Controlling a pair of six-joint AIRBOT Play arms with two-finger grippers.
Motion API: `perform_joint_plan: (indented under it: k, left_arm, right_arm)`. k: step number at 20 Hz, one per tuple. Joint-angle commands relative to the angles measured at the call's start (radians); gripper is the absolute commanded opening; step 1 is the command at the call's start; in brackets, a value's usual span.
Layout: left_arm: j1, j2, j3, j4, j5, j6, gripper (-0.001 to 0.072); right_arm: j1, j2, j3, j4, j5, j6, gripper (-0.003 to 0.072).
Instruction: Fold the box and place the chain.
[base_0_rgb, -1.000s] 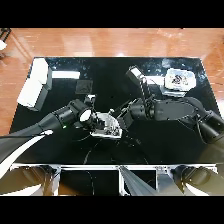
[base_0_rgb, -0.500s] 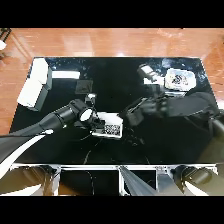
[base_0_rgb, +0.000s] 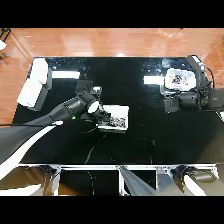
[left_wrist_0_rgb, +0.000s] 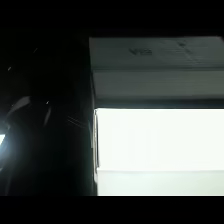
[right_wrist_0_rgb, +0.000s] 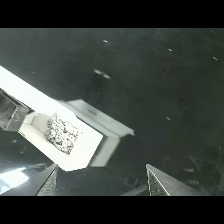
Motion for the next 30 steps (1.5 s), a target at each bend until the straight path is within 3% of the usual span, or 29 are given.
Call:
perform_joint_plan:
  k: [1,2,3,7,10,13,16,18,19,20,21,22,24,26,30]
  left_arm:
    - [-0.001,-0.035,0.036,-0.001,-0.045,0.014,0.0169]
    - [0.0,-0.034,0.043,-0.001,-0.059,0.014,0.0463]
    - [0.0,-0.034,0.054,0.0,-0.072,0.023,0.0635]
    - [-0.001,-0.02,0.135,-0.001,-0.211,0.113,0.0633]
    - [-0.009,0.074,0.143,-0.002,-0.302,0.232,0.0633]
    - [-0.039,0.262,0.103,-0.029,-0.373,0.308,0.0633]
    - [-0.031,0.521,-0.046,0.004,-0.378,0.273,0.0633]
    - [0.049,0.693,-0.21,0.068,-0.322,0.2,0.0632]
    - [0.108,0.753,-0.293,0.058,-0.232,0.188,0.0633]
    - [0.179,0.798,-0.374,0.025,-0.12,0.192,0.0633]
    - [0.243,0.818,-0.432,-0.013,-0.042,0.216,0.0633]
    - [0.309,0.819,-0.476,-0.066,0.021,0.284,0.0633]
    - [0.404,0.798,-0.521,-0.198,0.087,0.47,0.0632]
    - [0.471,0.752,-0.521,-0.314,0.124,0.625,0.0633]
    - [0.485,0.71,-0.521,-0.411,0.1,0.681,0.0632]
  right_arm:
    - [-0.031,0.005,0.0,-0.008,-0.019,-0.006,0.0626]
    - [-0.031,0.005,0.0,-0.008,-0.019,-0.006,0.0626]
    - [-0.031,0.005,0.0,-0.008,-0.019,-0.006,0.0626]
    - [-0.031,0.005,0.0,-0.028,-0.007,-0.006,0.0626]
    - [-0.032,0.005,0.0,-0.046,0.02,-0.031,0.0626]
    - [-0.032,0.005,0.0,-0.045,0.014,-0.038,0.0626]
    - [-0.032,0.005,0.0,-0.044,0.024,-0.038,0.0627]
    - [-0.032,0.005,0.0,-0.021,0.037,-0.037,0.0628]
    - [-0.032,0.005,0.0,0.008,0.035,-0.037,0.0628]
    - [-0.032,0.005,-0.002,0.038,0.027,-0.036,0.063]
    - [-0.031,0.004,-0.002,0.054,0.002,-0.032,0.071]
    - [-0.024,0.002,-0.002,0.055,-0.03,-0.003,0.0714]
    - [0.006,-0.005,-0.002,0.053,-0.061,0.081,0.0714]
    - [0.063,-0.026,-0.002,0.061,-0.006,0.115,0.0714]
    - [0.208,-0.174,0.031,0.007,0.275,0.247,0.0713]
